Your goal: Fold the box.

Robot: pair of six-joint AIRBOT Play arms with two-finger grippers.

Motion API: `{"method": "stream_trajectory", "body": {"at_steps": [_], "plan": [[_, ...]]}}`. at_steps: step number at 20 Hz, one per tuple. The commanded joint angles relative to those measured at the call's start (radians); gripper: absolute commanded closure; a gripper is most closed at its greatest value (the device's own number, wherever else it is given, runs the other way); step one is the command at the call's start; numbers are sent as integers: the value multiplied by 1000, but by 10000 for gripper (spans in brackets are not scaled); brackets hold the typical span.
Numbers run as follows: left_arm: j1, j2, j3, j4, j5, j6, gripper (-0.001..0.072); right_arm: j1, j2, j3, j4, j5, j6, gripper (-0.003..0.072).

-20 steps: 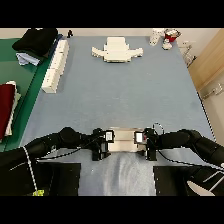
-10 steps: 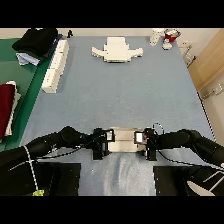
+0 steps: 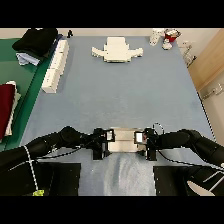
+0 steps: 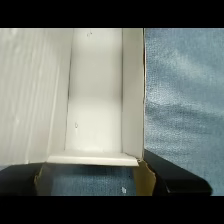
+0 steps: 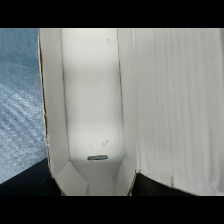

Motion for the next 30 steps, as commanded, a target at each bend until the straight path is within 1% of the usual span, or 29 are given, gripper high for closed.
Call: {"method": "stream_trajectory", "body": {"at_steps": [1,2,3,4,5,6,30], "plan": [[0,-1,0,0,1,0,2,0,0,1,0,0,0,163],[0,-1,1,0,1,0,82,0,0,1,0,0,0,163],[0,-1,0,1,0,1,275,0,0,1,0,0,0,163],[0,-1,0,1,-2,2,299,0,0,1,0,0,0,163],[0,-1,0,1,-2,1,298,0,0,1,0,0,0,163],[0,-1,0,1,-1,1,271,0,0,1,0,0,0,163],[0,0,0,1,-1,0,273,0,0,1,0,0,0,163]]}}
